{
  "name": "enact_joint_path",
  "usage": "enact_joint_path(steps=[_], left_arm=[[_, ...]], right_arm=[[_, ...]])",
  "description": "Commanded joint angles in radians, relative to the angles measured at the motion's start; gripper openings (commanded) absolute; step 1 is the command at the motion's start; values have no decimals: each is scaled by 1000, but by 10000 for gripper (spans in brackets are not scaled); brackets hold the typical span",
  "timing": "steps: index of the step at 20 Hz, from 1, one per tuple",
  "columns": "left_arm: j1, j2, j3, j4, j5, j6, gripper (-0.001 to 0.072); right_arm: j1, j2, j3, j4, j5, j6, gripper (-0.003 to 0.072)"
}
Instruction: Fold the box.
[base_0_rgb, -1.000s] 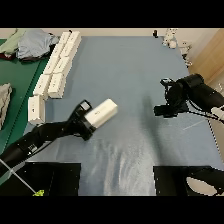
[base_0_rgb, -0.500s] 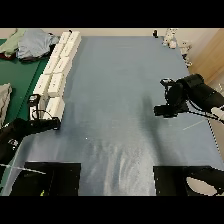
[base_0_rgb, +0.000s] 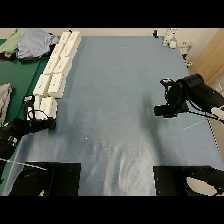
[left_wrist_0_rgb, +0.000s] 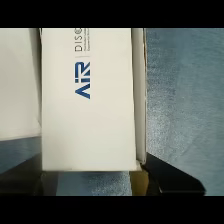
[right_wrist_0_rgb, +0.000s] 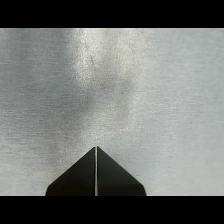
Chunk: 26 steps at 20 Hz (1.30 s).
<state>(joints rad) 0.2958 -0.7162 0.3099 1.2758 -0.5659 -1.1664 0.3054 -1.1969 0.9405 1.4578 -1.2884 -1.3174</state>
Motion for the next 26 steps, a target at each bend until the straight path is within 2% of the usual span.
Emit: enact_joint_path(steps=[1,4,8,15,26], left_arm=[[-39,-51,0,2,35,76,521],[-90,-77,0,3,90,83,521],[-102,-98,0,5,137,86,521],[-101,-151,-1,7,147,85,521],[-101,-154,-1,6,157,85,524]], right_arm=[[0,0,1,0,0,0,19],[0,0,1,0,0,0,19],[0,-1,1,0,1,0,19],[0,0,1,0,0,0,18],[0,0,1,0,0,0,19]])
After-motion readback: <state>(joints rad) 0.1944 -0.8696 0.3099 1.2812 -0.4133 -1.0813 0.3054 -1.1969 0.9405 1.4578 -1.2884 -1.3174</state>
